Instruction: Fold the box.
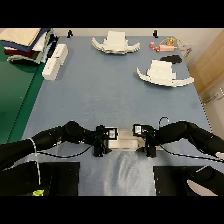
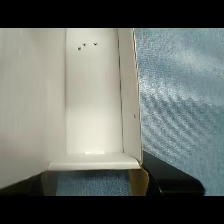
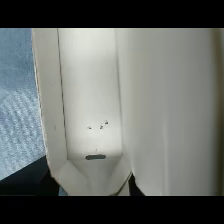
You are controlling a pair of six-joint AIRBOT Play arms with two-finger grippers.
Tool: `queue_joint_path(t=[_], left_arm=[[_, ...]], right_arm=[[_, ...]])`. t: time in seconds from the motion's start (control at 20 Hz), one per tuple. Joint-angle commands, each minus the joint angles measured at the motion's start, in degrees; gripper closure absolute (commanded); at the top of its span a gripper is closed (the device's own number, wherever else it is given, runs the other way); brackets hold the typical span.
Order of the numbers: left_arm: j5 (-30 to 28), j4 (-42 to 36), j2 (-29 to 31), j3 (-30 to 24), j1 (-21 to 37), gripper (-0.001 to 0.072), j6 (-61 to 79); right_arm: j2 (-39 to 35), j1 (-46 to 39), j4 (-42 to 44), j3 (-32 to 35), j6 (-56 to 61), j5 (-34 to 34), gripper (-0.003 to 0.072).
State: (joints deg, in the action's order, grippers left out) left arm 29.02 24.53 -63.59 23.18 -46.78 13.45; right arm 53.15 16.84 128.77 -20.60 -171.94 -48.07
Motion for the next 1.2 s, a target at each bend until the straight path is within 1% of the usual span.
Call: queue_joint_path(t=[0.0,0.2,0.3,0.35,0.4,0.5,0.6,0.7,0.8,0.9,0.95,1.0,1.05,1.1,1.15], left_arm=[[-0.07,0.07,-0.04,-0.02,-0.02,0.0181,0.02],[-0.07,0.07,-0.04,-0.02,-0.02,0.0181,0.02],[-0.09,0.02,-0.04,-0.02,-0.02,0.0181,0.00],[-0.09,0.02,-0.04,-0.02,-0.02,0.0181,0.02],[-0.09,0.02,-0.04,-0.02,-0.02,0.0181,0.02],[-0.09,0.02,-0.04,-0.02,-0.02,0.0182,0.02],[-0.09,0.02,-0.04,-0.02,-0.02,0.0182,0.02],[-0.09,0.02,-0.04,-0.02,-0.02,0.0182,0.02],[-0.09,0.02,-0.04,-0.02,-0.02,0.0182,0.02],[-0.09,0.02,-0.04,-0.02,-0.02,0.0182,0.02],[-0.09,0.02,-0.04,-0.02,-0.02,0.0182,0.02],[-0.09,0.02,-0.04,-0.02,-0.02,0.0181,0.02],[-0.09,0.02,-0.04,-0.02,-0.02,0.0181,0.02],[-0.09,0.00,-0.04,-0.02,-0.02,0.0182,0.02],[-0.09,0.00,-0.04,-0.02,-0.02,0.0181,0.02]], right_arm=[[0.00,0.04,0.04,-0.02,0.00,0.02,0.0170],[0.11,0.04,0.28,0.07,0.02,0.66,0.0169],[-0.02,0.07,-0.04,0.07,0.04,0.61,0.0156],[-0.22,0.07,-0.55,0.07,0.33,0.59,0.0086],[-0.74,0.07,-1.79,0.04,2.12,0.61,-0.0034],[-2.64,0.07,-5.44,-0.09,9.90,0.33,-0.0034],[-5.35,0.07,-10.36,-0.52,15.08,-1.20,-0.0034],[-8.46,0.04,-16.33,-1.20,20.48,-4.24,-0.0034],[-12.02,0.04,-20.17,-1.88,27.76,-8.70,-0.0034],[-15.67,0.07,-20.81,-3.30,35.85,-15.17,-0.0031],[-17.55,0.07,-20.52,-4.26,41.97,-18.49,-0.0021],[-19.06,0.07,-19.56,-5.11,48.92,-21.11,0.0005],[-20.37,0.07,-17.20,-5.81,56.85,-23.50,0.0204],[-21.16,0.07,-12.94,-6.10,62.88,-24.46,0.0400],[-21.35,0.07,-6.34,-6.10,65.96,-24.17,0.0573]])
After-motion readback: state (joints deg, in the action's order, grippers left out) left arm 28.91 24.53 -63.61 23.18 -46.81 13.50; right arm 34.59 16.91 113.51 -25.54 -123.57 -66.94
